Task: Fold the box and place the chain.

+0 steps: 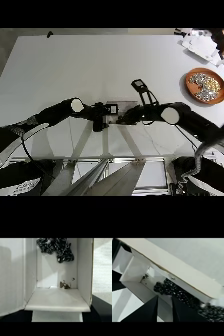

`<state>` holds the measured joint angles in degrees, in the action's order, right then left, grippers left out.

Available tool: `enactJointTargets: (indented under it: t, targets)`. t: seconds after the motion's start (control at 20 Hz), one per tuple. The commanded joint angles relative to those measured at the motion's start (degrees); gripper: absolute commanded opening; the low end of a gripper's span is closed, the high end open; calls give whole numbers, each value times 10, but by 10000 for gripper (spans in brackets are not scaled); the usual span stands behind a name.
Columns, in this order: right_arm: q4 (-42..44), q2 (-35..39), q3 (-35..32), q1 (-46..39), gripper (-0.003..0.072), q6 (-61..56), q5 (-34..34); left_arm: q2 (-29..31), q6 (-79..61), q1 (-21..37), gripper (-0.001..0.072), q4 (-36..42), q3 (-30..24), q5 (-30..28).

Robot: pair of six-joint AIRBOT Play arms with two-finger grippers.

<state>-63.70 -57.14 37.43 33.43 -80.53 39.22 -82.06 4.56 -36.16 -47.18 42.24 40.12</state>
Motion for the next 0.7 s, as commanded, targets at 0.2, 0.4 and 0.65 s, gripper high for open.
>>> enactJointTargets:
  t: [0.2,0.4,0.65]
  targets:
    - [-55,73,-14,-190,157,222,131,0,0,0,13,0,0,0]
    - [-50,13,-29,-220,196,294,38,0,0,0,13,0,0,0]
    - [-55,-78,-29,-202,565,279,21,0,0,0,13,0,0,0]
